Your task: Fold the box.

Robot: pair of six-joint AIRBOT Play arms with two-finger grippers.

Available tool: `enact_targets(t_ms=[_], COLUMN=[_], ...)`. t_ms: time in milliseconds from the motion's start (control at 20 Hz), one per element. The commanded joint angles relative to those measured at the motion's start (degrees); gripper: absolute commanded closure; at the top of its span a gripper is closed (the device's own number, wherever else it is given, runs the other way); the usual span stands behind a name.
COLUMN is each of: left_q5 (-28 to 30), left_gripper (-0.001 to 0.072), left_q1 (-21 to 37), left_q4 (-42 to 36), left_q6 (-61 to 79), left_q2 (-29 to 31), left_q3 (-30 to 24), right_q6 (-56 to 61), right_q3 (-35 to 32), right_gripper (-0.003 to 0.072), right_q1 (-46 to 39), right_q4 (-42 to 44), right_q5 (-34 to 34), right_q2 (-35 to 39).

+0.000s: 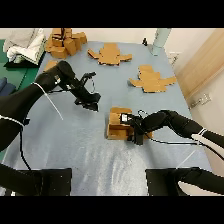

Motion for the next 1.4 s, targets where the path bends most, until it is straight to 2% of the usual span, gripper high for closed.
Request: enact_targets(t_ms=[0,100,150,250,350,500,650,700,750,800,850,1050,1350], left_q5=[-5.42,-7.19,-6.21,-2.14,2.62,8.55,14.71,17.18,20.5,24.26,26.75,26.86,26.64], left_gripper=[0.0697,0.0699,0.0699,0.0698,0.0697,0.0696,0.0694,0.064,0.0268,0.0014,0.0012,0.0012,0.0011], left_q1=[3.87,5.2,5.53,5.16,2.86,-0.15,-1.46,-1.75,-1.92,-2.21,-2.58,-5.07,-9.64], left_q4=[-1.95,-7.19,-10.54,-15.34,-13.4,-11.87,-17.16,-17.53,-18.27,-19.04,-19.06,-19.23,-23.78], left_q6=[18.84,26.6,31.54,38.49,44.02,49.83,58.84,62.6,65.46,66.25,67.63,84.04,89.46], left_q2=[0.52,3.45,5.77,11.06,14.56,15.87,14.82,14.29,13.68,13.31,13.2,13.2,9.79], left_q3=[-2.49,-9.92,-14.62,-24.24,-29.97,-30.99,-31.01,-31.08,-31.34,-31.67,-32.06,-33.75,-33.99], right_q6=[0.0,0.0,0.0,0.0,0.0,0.0,0.0,0.0,0.0,0.0,0.0,0.0,0.0], right_q3=[0.04,0.04,0.04,0.04,0.04,0.04,0.04,0.04,0.04,0.04,0.04,0.04,0.04], right_gripper=[0.0168,0.0168,0.0168,0.0168,0.0168,0.0168,0.0168,0.0168,0.0168,0.0168,0.0168,0.0168,0.0168], right_q1=[-0.02,-0.02,-0.02,-0.02,-0.02,-0.02,-0.02,-0.02,-0.02,-0.02,-0.02,-0.02,-0.02], right_q4=[0.0,0.0,0.0,0.0,0.0,0.0,0.0,0.0,0.0,0.0,-0.02,-0.07,-0.13], right_q5=[0.0,0.02,0.02,0.0,0.02,0.02,0.02,0.02,0.02,0.0,0.0,0.0,0.02], right_q2=[0.0,0.0,0.0,0.0,0.0,0.0,0.0,0.0,0.0,0.0,0.0,0.0,0.0])
